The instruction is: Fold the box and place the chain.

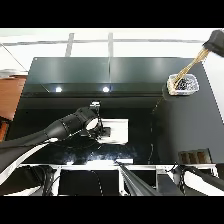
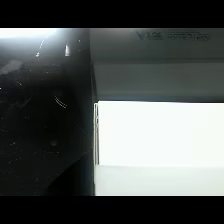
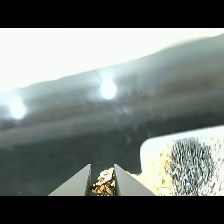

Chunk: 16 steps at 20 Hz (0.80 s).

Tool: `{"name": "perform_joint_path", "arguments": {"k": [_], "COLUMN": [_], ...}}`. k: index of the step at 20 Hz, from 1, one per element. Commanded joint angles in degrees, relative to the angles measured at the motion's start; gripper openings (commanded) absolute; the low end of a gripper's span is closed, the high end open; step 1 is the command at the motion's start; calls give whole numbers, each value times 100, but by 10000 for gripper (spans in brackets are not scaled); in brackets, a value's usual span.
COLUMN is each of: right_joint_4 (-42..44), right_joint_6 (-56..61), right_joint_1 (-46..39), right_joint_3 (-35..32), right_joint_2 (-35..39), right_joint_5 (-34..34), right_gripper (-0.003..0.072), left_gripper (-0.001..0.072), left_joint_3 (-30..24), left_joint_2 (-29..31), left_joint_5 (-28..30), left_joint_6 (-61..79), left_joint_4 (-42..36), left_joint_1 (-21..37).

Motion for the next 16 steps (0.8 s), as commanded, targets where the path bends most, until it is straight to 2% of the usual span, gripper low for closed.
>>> {"name": "perform_joint_path", "arguments": {"k": [1, 7, 12, 16], "right_joint_4": [262, 553, 568, 619], "right_joint_6": [-389, -721, -804, -684], "right_joint_1": [2, 273, 986, 2000], "right_joint_3": [7, 11, -164, -354], "right_joint_2": [798, 1679, 2122, 2234], "right_joint_5": [249, 1263, 1952, 1895], "right_gripper": [27, 27, 26, 26], "left_gripper": [34, 34, 33, 33], "left_joint_3": [2, 2, 2, 2], "left_joint_2": [0, 0, 0, 0], "left_joint_5": [7, 7, 13, 13], "left_joint_6": [2, 2, 0, 2], "left_joint_4": [20, 24, 31, 31], "left_joint_1": [2, 2, 2, 2]}}
